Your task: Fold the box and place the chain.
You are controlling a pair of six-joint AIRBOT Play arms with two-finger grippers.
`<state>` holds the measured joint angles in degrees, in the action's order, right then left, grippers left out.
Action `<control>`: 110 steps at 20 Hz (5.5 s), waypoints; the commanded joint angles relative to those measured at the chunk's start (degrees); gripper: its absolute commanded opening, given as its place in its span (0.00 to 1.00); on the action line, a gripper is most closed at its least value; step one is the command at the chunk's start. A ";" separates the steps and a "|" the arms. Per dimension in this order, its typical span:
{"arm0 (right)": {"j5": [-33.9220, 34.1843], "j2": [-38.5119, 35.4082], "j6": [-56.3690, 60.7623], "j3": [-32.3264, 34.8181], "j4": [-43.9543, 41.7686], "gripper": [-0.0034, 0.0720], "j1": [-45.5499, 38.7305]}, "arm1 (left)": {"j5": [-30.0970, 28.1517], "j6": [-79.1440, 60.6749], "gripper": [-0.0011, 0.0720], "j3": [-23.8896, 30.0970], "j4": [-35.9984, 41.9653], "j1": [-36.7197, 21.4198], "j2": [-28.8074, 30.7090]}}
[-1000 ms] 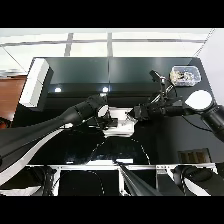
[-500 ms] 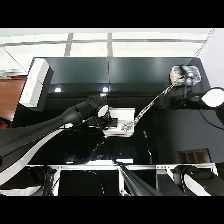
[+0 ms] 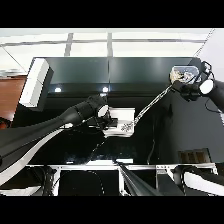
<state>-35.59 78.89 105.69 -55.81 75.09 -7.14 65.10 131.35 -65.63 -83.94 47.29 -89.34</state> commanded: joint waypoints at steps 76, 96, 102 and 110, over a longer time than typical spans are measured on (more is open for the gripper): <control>-45.40 -18.40 -37.20 -1.84 -37.73 0.06 17.86 | -0.07 0.00 0.06 0.00 0.00 0.02 0.02; -40.76 -16.55 -37.09 -1.11 -25.44 0.55 9.55 | -0.09 0.00 0.06 0.00 0.00 0.02 0.02; -22.77 -12.70 -26.80 4.28 -1.51 1.00 11.56 | -0.09 0.00 0.06 0.00 -0.96 0.00 0.02; -3.28 -1.16 14.38 2.12 29.35 1.00 19.04 | -0.09 0.02 0.06 0.00 -0.90 0.02 0.02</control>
<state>-43.18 73.63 104.40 -52.53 90.28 9.85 65.06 131.35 -65.63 -84.77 47.29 -89.34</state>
